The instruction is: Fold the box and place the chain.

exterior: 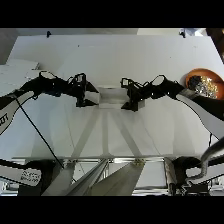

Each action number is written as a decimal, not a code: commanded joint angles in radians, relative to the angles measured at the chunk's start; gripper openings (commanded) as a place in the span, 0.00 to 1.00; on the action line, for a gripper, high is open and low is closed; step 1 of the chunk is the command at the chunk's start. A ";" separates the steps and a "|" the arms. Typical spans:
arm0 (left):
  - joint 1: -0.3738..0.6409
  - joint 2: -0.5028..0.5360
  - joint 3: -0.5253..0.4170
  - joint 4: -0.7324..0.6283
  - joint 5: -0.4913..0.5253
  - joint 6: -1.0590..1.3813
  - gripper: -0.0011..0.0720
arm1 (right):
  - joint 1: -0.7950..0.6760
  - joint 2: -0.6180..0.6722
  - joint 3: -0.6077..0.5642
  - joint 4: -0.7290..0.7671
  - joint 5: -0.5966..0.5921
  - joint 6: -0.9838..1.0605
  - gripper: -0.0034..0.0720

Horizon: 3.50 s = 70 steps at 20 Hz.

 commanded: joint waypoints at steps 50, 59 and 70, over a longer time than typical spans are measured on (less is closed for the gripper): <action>-0.116 -0.049 0.006 0.074 0.129 -0.064 0.40 | 0.000 0.000 0.000 0.000 0.000 0.000 0.67; -0.116 -0.048 0.006 0.074 0.128 -0.064 0.40 | 0.001 0.000 0.000 0.000 0.001 0.000 0.67; -0.116 -0.048 0.006 0.074 0.128 -0.064 0.40 | 0.001 0.000 0.000 0.000 0.000 0.000 0.68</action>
